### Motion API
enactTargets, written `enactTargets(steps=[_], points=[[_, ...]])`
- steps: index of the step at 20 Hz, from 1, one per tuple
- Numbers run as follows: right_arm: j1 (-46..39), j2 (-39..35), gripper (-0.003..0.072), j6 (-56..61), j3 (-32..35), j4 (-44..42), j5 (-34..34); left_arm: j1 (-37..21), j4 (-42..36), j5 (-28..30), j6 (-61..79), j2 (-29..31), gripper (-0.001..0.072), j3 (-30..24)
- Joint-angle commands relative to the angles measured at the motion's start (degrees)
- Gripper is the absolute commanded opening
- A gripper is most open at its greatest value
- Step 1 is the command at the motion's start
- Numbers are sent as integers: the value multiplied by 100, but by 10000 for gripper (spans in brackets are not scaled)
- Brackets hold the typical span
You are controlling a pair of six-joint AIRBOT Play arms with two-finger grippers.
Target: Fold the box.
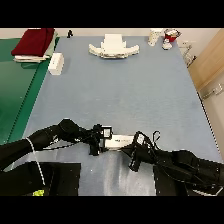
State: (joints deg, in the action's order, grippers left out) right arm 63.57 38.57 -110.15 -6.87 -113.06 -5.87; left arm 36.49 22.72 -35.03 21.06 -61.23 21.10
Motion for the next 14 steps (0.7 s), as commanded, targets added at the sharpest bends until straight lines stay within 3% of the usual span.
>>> enactTargets(steps=[1,8,14], points=[[-4,-203,19,0,4,17,-57,-4,0,0,-4,0,452,2],[-20,-584,19,0,-48,20,249,-4,0,0,-4,0,452,2],[-326,-560,19,0,-133,125,129,-4,0,0,-4,0,452,2]])
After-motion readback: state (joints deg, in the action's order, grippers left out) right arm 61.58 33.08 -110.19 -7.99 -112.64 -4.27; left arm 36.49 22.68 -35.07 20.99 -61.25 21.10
